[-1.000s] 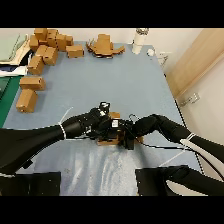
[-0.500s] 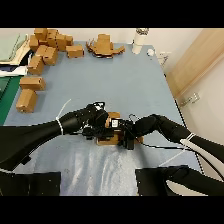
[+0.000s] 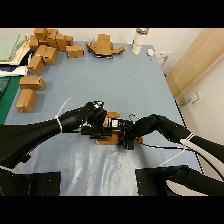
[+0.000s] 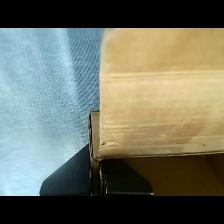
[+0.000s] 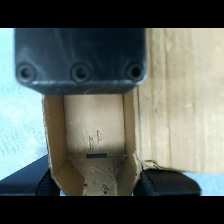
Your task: Fold the box.
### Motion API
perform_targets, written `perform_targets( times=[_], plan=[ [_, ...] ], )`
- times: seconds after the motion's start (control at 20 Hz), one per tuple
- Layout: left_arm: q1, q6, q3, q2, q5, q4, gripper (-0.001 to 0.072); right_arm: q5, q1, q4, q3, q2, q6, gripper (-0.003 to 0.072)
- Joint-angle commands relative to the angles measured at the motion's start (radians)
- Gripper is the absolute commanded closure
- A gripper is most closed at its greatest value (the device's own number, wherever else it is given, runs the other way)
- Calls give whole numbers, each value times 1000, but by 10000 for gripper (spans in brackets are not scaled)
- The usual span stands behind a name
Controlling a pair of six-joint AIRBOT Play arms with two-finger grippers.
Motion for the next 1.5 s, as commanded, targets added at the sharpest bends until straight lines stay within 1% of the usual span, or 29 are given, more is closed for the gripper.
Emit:
perform_targets(
  times=[0.0, 0.2, 0.25, 0.3, 0.35, 0.5, 0.65, 0.8, 0.9, 1.05, 1.3, 1.35, 1.45],
  plan=[
    [-3, 19, 0, -2, -5, -2, 667, 0, 0, -1, 0, 0, -3, 177],
    [-3, 19, 0, -2, -6, -9, 663, 0, 0, -1, 0, 0, -2, 177],
    [-3, 19, 0, -1, -6, -21, 557, 0, 0, 0, 0, 0, -2, 177],
    [-3, 18, 1, 0, -6, -32, 263, 0, 0, 0, 0, 0, -2, 177],
    [-3, 18, 1, 0, -7, -49, 155, 0, 0, 0, 0, 0, -2, 177],
    [14, 18, 15, 0, -38, -95, 155, 0, 0, 0, 0, 0, -2, 177],
    [46, 19, 64, 0, -86, -112, 155, 0, 0, -1, 0, 0, -2, 177],
    [98, 19, 118, 0, -160, -117, 155, 0, 0, 0, 0, 0, -3, 177],
    [143, 39, 132, 0, -201, -152, 154, 0, 0, 0, 0, 0, -2, 177],
    [217, 127, 132, 0, -218, -285, 154, 0, 0, -1, 0, 0, -2, 177],
    [380, 399, 132, 0, -240, -553, 154, 0, 0, -1, 0, 0, -2, 177],
    [416, 474, 132, 0, -257, -594, 154, 0, 0, 0, 0, 0, -3, 177],
    [480, 653, 132, 0, -299, -612, 157, 0, 0, 0, 0, 0, -2, 177]
  ],
)
